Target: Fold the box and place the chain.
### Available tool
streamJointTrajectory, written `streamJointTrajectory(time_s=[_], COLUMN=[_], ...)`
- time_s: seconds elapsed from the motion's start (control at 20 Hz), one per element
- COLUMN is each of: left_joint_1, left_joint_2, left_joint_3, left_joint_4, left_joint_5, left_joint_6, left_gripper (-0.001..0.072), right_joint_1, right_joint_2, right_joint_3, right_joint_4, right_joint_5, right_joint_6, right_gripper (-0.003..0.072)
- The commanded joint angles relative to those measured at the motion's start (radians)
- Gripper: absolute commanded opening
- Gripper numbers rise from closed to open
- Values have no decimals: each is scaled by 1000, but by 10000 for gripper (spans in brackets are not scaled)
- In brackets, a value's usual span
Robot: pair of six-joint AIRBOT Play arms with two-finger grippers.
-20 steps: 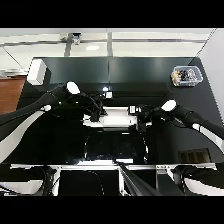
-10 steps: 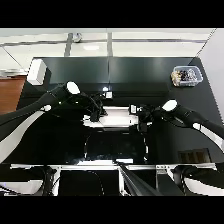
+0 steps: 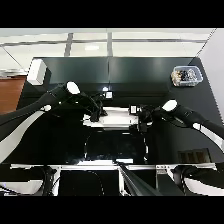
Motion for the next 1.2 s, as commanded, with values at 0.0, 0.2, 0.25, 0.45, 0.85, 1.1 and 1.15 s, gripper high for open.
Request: streamJointTrajectory(time_s=[0.0,0.2,0.25,0.45,0.85,1.1,1.15], left_joint_1=[4,43,54,124,121,8,0], left_joint_2=[11,84,114,237,261,261,261], left_joint_3=[11,33,33,33,-182,-213,-213], left_joint_4=[0,127,215,387,-247,-306,-306], left_joint_5=[-14,-87,-103,-200,-269,170,255], left_joint_6=[-85,-341,-421,-638,-621,-556,-556], left_gripper=[500,646,646,591,23,23,23], right_joint_1=[1,1,1,1,2,2,2], right_joint_2=[1,1,1,1,1,1,1], right_joint_3=[0,0,0,0,0,0,0], right_joint_4=[1,1,1,1,-6,-7,-8], right_joint_5=[-3,-3,-2,-2,3,6,6], right_joint_6=[1,1,0,0,0,0,0], right_gripper=[531,530,530,414,413,159,159])
